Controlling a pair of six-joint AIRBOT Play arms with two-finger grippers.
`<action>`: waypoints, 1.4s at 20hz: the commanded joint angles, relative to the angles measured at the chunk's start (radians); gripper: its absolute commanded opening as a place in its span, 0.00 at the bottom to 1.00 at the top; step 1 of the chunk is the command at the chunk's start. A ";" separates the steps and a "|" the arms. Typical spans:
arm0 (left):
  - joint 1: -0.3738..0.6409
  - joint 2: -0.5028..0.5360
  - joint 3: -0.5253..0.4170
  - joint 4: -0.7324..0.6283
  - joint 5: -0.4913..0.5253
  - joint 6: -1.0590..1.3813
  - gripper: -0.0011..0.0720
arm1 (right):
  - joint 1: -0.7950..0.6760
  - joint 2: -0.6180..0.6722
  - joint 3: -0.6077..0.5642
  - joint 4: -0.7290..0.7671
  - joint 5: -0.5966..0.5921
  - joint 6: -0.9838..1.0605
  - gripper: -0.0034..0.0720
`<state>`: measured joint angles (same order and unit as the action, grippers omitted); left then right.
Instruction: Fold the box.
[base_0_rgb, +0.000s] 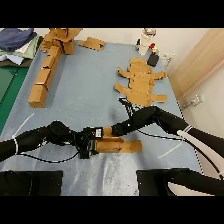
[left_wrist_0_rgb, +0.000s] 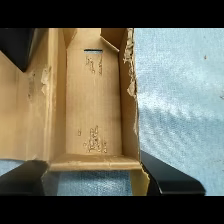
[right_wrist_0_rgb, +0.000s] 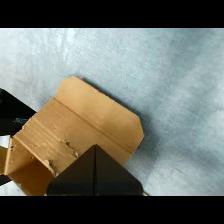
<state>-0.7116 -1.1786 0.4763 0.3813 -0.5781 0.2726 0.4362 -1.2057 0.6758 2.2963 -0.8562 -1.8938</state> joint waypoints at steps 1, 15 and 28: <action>0.001 0.000 0.000 0.000 0.000 0.000 0.59 | 0.000 -0.027 0.003 -0.003 0.007 -0.019 0.05; 0.001 0.000 0.000 0.000 0.000 0.000 0.59 | 0.060 0.568 -0.118 -0.255 -0.421 -0.144 0.06; 0.001 0.000 0.000 0.000 0.000 0.000 0.59 | 0.095 0.405 -0.282 -0.324 0.126 -0.615 0.77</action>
